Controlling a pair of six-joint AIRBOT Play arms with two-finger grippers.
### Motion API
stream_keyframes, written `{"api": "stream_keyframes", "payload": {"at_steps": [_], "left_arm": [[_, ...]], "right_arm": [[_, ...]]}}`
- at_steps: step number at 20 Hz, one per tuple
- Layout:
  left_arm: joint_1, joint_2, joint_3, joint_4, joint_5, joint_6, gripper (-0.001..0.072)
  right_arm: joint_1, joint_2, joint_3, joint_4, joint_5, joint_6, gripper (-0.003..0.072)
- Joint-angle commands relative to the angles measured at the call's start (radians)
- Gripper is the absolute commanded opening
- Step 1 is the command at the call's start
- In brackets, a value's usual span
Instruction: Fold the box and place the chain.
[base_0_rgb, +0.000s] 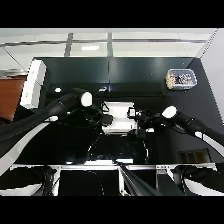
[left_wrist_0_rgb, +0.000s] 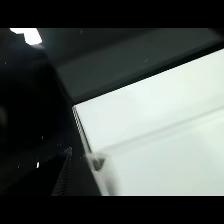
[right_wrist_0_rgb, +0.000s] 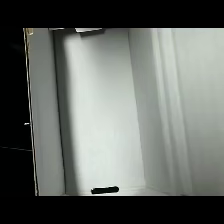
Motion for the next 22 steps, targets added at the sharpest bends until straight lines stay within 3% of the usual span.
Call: {"api": "stream_keyframes", "payload": {"at_steps": [1, 4, 6, 13, 15, 18, 20, 22], "left_arm": [[-0.086, -0.018, 0.068, 0.182, -0.06, -0.223, 0.0397], [-0.112, -0.032, 0.076, 0.188, -0.061, -0.351, 0.0397], [-0.118, -0.052, 0.076, 0.187, -0.096, -0.384, 0.0356], [-0.132, -0.068, 0.078, 0.185, -0.098, -0.447, 0.035], [-0.132, -0.068, 0.078, 0.182, -0.097, -0.447, 0.0163], [-0.132, -0.068, 0.078, 0.177, -0.097, -0.447, 0.0131], [-0.133, -0.068, 0.078, 0.177, -0.097, -0.447, 0.0027], [-0.133, -0.068, 0.078, 0.177, -0.097, -0.447, 0.0025]], "right_arm": [[0.001, 0.0, 0.001, 0.0, 0.0, 0.0, 0.0009], [0.001, 0.0, 0.001, 0.0, 0.0, 0.0, 0.0009], [0.001, 0.0, 0.001, 0.0, 0.0, 0.0, 0.0009], [0.001, 0.0, 0.001, 0.0, 0.0, 0.0, 0.0009], [0.001, 0.0, 0.001, 0.0, 0.0, 0.0, 0.0009], [0.001, 0.0, 0.001, 0.0, 0.0, 0.0, 0.0009], [0.001, 0.0, 0.001, 0.0, 0.0, 0.0, 0.0009], [0.001, 0.0, 0.001, 0.0, 0.0, 0.0, 0.0009]]}}
